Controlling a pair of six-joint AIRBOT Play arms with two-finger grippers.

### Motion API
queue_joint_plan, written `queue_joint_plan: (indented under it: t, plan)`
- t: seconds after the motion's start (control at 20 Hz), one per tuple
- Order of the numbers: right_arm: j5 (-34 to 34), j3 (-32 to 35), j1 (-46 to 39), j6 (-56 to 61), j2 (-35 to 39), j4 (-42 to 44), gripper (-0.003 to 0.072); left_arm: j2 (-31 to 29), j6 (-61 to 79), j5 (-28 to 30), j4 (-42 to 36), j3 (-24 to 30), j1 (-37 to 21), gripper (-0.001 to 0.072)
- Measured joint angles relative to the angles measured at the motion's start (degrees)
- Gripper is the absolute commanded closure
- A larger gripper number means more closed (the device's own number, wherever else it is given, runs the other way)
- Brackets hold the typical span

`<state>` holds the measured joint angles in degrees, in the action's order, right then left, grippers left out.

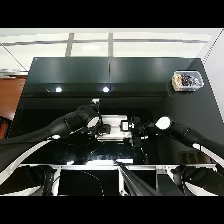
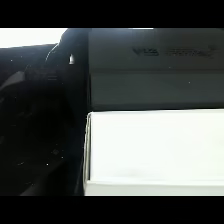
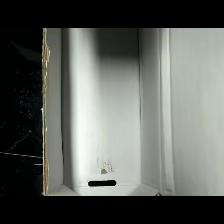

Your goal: Fold the box and place the chain.

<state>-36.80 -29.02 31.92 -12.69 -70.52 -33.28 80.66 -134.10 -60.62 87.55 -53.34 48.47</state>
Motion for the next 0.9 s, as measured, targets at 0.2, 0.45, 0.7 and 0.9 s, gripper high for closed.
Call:
queue_joint_plan:
  t: [0.2,0.45,0.7,0.9]
  plan:
    - [0.0,0.0,0.0,0.0,0.0,0.0,0.021,0.0,-0.2,-0.1,0.0,0.0,0.0,0.0652]
    - [0.0,0.0,0.0,0.0,0.0,0.0,0.0209,0.0,-0.2,-0.1,-0.7,0.0,0.0,0.0664]
    - [0.0,0.0,0.0,0.0,0.0,0.0,0.021,0.0,0.2,0.0,-1.2,0.0,0.0,0.027]
    - [0.0,0.0,0.0,0.0,0.0,0.0,0.021,0.0,0.1,0.0,-1.2,0.0,0.0,0.0269]
